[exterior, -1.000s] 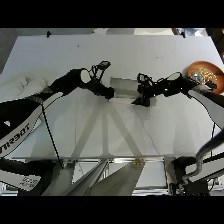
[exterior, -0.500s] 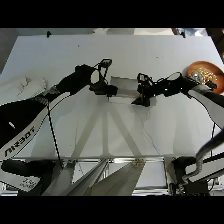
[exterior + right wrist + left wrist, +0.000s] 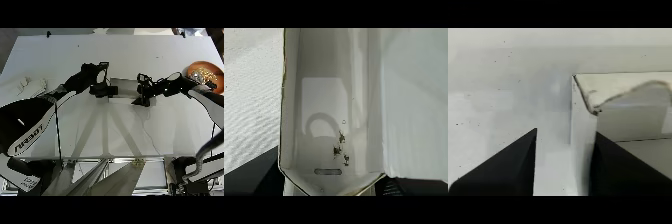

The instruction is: Fold the box and place the chain.

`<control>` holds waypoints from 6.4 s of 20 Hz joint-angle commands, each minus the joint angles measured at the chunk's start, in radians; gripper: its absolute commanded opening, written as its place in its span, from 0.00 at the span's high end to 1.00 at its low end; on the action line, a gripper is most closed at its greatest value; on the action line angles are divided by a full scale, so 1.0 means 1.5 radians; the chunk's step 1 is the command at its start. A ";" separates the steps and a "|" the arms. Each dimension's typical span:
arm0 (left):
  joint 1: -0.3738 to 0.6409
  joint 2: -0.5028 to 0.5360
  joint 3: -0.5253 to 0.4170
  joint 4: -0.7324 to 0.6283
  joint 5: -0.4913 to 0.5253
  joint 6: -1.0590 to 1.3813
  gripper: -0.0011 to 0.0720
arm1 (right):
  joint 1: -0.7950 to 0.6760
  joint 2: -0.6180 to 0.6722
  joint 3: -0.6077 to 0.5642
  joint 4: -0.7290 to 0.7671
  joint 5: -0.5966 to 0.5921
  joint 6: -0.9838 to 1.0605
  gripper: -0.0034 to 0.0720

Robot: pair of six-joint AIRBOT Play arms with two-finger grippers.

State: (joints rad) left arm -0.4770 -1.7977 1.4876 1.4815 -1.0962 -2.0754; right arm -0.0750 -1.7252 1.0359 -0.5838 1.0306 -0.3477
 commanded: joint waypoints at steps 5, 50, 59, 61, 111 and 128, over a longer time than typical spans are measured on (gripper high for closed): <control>-0.027 -0.038 0.056 0.038 -0.017 -0.050 0.60 | 0.000 0.000 0.001 0.000 -0.001 0.000 0.45; 0.258 0.002 -0.160 -0.588 -0.001 1.708 0.03 | 0.000 0.000 0.001 0.000 -0.001 0.000 0.45; 0.281 -0.048 -0.159 -0.755 -0.050 1.787 0.03 | 0.000 0.000 0.001 0.000 -0.001 0.000 0.45; 0.281 -0.048 -0.159 -0.755 -0.050 1.787 0.03 | 0.000 0.000 0.001 0.000 -0.001 0.000 0.45; 0.196 -0.048 -0.159 -0.713 0.048 1.680 0.60 | 0.000 0.000 0.001 0.000 -0.001 0.000 0.45; 0.196 -0.048 -0.159 -0.713 0.048 1.680 0.60 | 0.000 0.000 0.001 0.025 0.021 0.000 0.45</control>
State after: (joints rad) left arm -0.1822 -1.8702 1.2488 0.4122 -1.0237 0.4442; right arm -0.0757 -1.7252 1.0359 -0.5728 1.0336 -0.3515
